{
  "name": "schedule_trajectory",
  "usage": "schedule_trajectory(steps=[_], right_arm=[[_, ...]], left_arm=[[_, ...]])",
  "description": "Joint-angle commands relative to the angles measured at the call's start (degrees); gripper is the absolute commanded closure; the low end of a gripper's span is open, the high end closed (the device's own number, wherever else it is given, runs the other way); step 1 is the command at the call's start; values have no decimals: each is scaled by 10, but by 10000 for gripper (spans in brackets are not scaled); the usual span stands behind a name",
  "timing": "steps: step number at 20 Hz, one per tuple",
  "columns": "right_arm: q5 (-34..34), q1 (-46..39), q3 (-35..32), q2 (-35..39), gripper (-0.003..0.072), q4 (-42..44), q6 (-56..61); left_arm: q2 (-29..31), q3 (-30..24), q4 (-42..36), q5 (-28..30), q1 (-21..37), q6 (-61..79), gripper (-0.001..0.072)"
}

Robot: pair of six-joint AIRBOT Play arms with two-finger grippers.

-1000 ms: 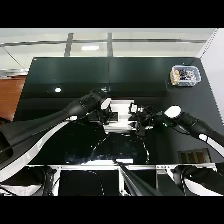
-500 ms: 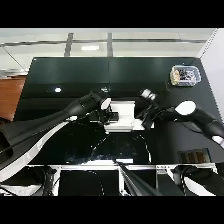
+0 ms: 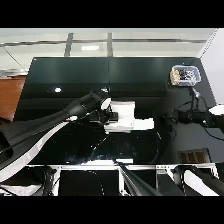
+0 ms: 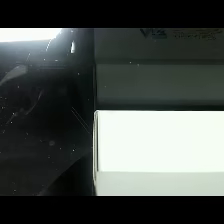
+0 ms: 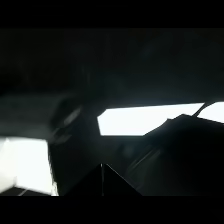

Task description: Fold the box and place the chain.

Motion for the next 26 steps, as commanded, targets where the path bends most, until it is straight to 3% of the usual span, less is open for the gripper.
schedule_trajectory(steps=[1, 7, 11, 12, 13, 14, 17, 18, 19, 20, 26], right_arm=[[70, 5, -19, -71, 670, 72, -14], [68, 109, -16, -150, 670, 201, -112], [84, 141, 27, -150, 658, 204, -134], [93, 143, 37, -150, 387, 204, -133], [107, 145, 46, -150, 36, 204, -133], [122, 148, 56, -150, 20, 203, -133], [134, 172, 70, -150, 22, 204, -114], [132, 185, 75, -150, 67, 198, -113], [132, 199, 85, -150, 260, 188, -102], [131, 211, 97, -150, 322, 174, -81], [114, 290, 196, -150, 323, 5, 95]], left_arm=[[0, 1, 0, 0, 0, 1, 679], [0, 1, 0, 0, 0, 1, 679], [0, 1, 0, 0, 0, 1, 679], [0, 1, 0, 0, 0, 1, 679], [0, 1, 0, 0, 0, 1, 679], [0, 1, 0, 0, 0, 1, 679], [0, 1, 0, 1, 0, 1, 679], [0, 1, 0, 0, 0, 1, 679], [0, 1, 0, 0, 0, 1, 679], [0, 1, 0, 0, 0, 1, 679], [0, 1, 0, 0, 0, 1, 679]])
